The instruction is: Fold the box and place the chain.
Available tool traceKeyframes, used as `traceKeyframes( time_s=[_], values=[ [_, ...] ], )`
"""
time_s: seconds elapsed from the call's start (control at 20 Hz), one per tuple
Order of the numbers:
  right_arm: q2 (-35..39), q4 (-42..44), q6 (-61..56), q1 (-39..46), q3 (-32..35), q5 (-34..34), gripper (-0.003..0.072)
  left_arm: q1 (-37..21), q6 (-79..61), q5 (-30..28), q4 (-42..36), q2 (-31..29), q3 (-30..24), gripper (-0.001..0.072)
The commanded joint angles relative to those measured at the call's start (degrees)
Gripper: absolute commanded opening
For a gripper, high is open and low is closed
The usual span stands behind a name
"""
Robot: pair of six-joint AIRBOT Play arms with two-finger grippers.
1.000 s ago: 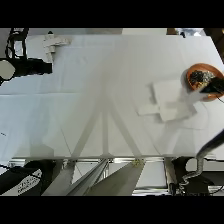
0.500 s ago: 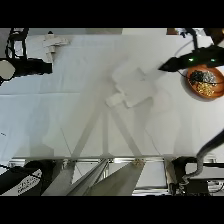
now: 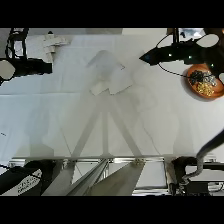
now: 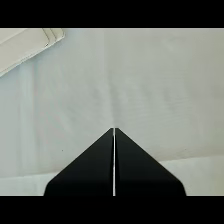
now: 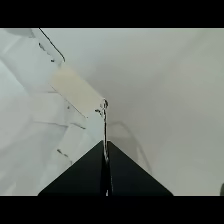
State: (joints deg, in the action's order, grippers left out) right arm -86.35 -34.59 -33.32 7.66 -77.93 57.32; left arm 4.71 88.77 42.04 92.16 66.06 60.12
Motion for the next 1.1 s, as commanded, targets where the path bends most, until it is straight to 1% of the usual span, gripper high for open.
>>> traceKeyframes(
  time_s=[0.0,0.2,0.35,0.45,1.05],
  values=[
    [0.02,0.35,6.60,0.74,6.38,-8.85,0.0006,-0.07,0.00,0.00,0.02,0.04,0.00,0.0011],
    [-0.22,0.87,9.94,1.29,18.40,-19.80,0.0006,-0.07,0.00,0.00,0.02,0.04,0.00,0.0011],
    [-0.70,7.93,13.81,1.29,24.04,-24.46,0.0006,-0.07,0.00,0.00,0.02,0.04,0.00,0.0011],
    [-1.01,9.42,14.40,1.27,24.70,-24.37,0.0006,-0.07,0.00,0.00,0.02,0.04,0.00,0.0011],
    [-0.70,9.64,12.35,1.29,24.70,-23.71,0.0009,-0.07,0.00,0.00,0.02,0.04,0.00,0.0011]
  ],
)
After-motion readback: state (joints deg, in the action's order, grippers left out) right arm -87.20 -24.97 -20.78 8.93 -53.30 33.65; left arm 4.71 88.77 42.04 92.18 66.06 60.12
